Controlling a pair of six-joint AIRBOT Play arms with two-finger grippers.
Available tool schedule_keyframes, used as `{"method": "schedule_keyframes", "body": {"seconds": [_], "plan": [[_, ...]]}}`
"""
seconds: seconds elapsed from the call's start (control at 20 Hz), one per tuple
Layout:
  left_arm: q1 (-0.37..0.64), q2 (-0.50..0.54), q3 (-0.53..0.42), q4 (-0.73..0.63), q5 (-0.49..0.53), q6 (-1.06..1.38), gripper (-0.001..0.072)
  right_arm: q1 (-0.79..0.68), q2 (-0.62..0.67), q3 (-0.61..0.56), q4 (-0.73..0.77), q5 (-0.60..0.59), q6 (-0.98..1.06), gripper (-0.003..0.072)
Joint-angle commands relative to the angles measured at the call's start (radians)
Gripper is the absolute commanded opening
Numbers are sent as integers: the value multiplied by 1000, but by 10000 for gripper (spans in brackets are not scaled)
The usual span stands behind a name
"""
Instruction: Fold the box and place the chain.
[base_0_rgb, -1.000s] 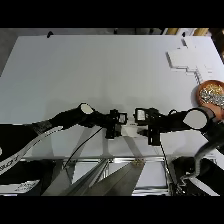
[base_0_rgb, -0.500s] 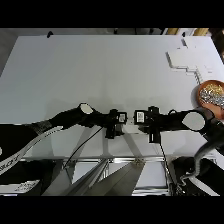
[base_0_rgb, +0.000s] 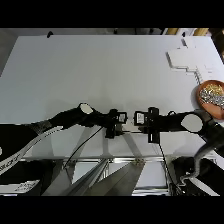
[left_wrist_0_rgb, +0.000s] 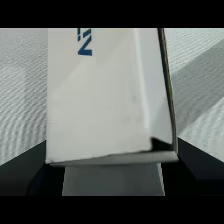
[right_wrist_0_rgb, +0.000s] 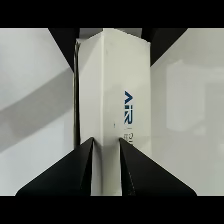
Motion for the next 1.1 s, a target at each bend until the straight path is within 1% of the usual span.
{"method": "schedule_keyframes", "body": {"seconds": [0.0,0.1,0.15,0.2,0.35,0.55,0.8,0.95,1.0,1.05], "plan": [[0,1,0,2,-3,2,345,0,0,-33,-3,-45,3,156],[0,1,0,2,-3,2,345,0,0,-34,-2,-42,3,157],[0,1,0,2,-3,2,345,0,0,-34,5,-42,3,170],[0,1,0,2,-3,2,345,0,0,-34,20,-41,2,225],[0,1,0,2,-3,2,345,0,0,-34,71,-37,2,335],[0,1,0,2,-3,2,345,0,19,-34,114,-35,2,341],[0,1,0,2,-3,2,345,0,48,-34,212,-23,2,337],[0,1,0,2,-3,2,345,0,48,-34,195,-7,2,335],[0,1,0,2,-3,2,345,0,48,-34,193,-2,2,329],[0,1,0,2,-3,2,345,0,48,-34,196,0,2,274]]}}
